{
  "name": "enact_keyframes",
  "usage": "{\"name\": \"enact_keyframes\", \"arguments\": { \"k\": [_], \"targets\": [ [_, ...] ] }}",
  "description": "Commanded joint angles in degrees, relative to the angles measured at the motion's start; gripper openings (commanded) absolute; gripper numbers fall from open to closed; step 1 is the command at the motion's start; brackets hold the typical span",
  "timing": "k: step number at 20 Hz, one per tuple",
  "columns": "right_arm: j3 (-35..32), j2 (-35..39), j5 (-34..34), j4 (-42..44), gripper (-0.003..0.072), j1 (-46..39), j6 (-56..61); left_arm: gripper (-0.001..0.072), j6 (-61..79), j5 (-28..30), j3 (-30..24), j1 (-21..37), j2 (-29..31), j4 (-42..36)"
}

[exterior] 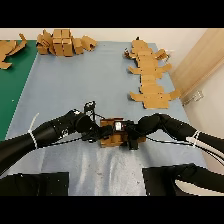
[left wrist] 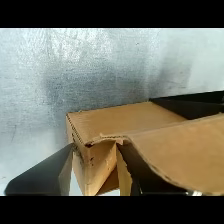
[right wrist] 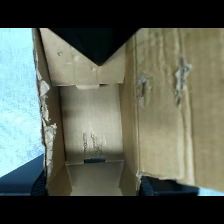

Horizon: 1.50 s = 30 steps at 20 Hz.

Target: Fold the box.

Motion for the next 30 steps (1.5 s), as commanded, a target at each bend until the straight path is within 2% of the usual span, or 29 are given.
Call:
{"name": "enact_keyframes", "arguments": {
  "k": [1, 5, 7, 11, 18, 19, 20, 21, 24, 25, 30],
  "targets": [
    [0.0, 0.0, 0.0, 0.0, 0.0533, 0.0, 0.0, 0.0425, -6.6, -1.7, 0.4, -1.1, -0.1, 4.3],
    [0.0, 0.0, 0.0, 0.0, 0.0534, 0.0, 0.0, 0.0425, -17.4, -8.3, 4.0, -5.9, -1.2, 18.4],
    [0.0, 0.0, 0.0, 0.0, 0.0534, 0.0, 0.0, 0.0425, -17.4, -10.6, 7.3, -7.4, -3.5, 20.3],
    [0.0, 0.0, 0.0, 0.0, 0.0533, 0.0, 0.0, 0.0424, -17.3, -20.5, 13.7, -8.9, -10.7, 22.1],
    [0.0, 0.0, 0.0, 0.0, 0.0533, 0.0, 0.0, 0.0421, -17.0, -20.1, 14.8, -9.2, -12.1, 21.8],
    [0.0, 0.0, 0.0, 0.0, 0.0534, 0.0, 0.0, 0.0378, -17.0, -19.2, 14.8, -9.2, -12.1, 21.6],
    [0.0, 0.0, 0.0, 0.0, 0.0534, 0.0, 0.0, 0.0195, -16.9, -18.1, 14.8, -9.2, -12.1, 21.5],
    [0.0, 0.0, 0.0, 0.0, 0.0534, 0.0, 0.0, 0.0068, -16.6, -17.2, 14.8, -9.3, -12.1, 21.4],
    [0.0, 0.0, 0.0, 0.0, 0.0533, 0.0, 0.0, 0.0043, -16.2, -16.4, 14.8, -9.3, -12.1, 21.1],
    [0.0, 0.0, 0.0, 0.0, 0.0534, 0.0, 0.0, 0.0013, -16.2, -16.4, 14.8, -9.3, -12.1, 21.1],
    [0.0, 0.0, 0.0, 0.0, 0.0534, 0.0, 0.0, 0.0014, -16.2, -16.5, 14.9, -9.3, -12.1, 21.1]
  ]
}}
